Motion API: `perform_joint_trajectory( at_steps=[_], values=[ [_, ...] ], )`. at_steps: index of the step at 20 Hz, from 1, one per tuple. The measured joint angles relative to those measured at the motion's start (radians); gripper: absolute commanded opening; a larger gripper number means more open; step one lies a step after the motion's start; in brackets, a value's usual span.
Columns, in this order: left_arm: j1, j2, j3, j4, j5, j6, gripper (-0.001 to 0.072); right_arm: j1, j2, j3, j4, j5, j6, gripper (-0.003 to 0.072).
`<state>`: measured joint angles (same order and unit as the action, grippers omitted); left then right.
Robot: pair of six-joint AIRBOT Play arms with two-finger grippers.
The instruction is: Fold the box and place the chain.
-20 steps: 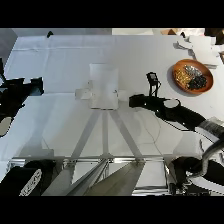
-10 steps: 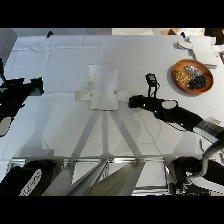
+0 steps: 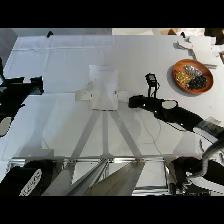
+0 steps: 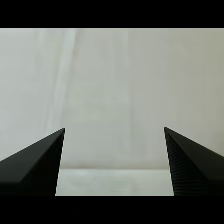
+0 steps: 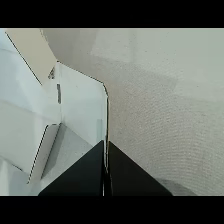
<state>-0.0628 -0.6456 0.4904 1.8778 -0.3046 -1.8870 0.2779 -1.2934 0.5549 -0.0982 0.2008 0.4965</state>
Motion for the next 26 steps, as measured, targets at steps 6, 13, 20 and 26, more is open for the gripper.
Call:
perform_joint_trajectory(
  at_steps=[6,13,20,26],
  values=[
    [-0.001,0.000,0.000,-0.031,0.031,-0.002,0.0693,0.000,0.000,0.000,0.000,0.000,0.000,0.0011],
    [-0.021,-0.012,0.023,-0.075,-0.062,0.055,0.0694,0.000,0.000,0.000,0.000,-0.001,0.000,0.0012],
    [-0.056,-0.300,0.283,-0.558,-0.293,0.563,0.0695,0.000,0.000,0.000,0.000,0.000,0.000,0.0012],
    [-0.037,-0.636,0.555,-0.889,-0.538,1.029,0.0695,0.000,0.000,0.000,0.000,0.000,0.000,0.0012]
  ],
)
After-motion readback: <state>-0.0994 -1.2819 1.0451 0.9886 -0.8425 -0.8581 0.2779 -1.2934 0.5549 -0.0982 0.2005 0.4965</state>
